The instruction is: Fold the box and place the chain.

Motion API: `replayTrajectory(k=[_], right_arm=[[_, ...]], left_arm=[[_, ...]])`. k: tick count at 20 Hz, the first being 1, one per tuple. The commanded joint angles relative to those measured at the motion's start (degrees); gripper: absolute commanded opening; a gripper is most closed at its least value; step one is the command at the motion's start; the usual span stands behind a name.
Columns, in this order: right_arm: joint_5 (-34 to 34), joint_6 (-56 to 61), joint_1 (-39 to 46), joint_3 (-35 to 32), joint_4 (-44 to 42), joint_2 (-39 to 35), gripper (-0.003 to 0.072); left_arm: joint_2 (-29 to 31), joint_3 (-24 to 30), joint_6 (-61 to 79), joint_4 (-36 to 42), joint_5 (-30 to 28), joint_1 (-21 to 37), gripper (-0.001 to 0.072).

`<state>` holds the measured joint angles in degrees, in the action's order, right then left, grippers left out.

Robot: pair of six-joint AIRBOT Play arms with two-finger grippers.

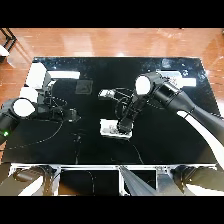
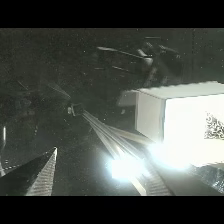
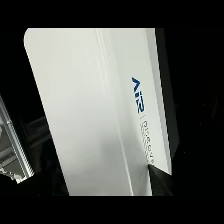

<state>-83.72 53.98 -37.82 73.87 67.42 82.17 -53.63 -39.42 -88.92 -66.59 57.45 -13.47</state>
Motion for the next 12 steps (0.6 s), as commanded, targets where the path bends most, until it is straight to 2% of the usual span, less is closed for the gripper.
replayTrajectory(k=[1, 12], right_arm=[[0.5, -0.1, -0.1, 0.0, 0.3, 0.0, 0.0643], [2.1, 0.0, -1.1, 0.0, 3.3, 0.1, 0.0643]], left_arm=[[0.0, 0.0, 0.0, 0.0, 0.0, 0.1, 0.063], [0.0, 0.0, 0.0, 0.0, 0.0, 0.1, 0.063]])
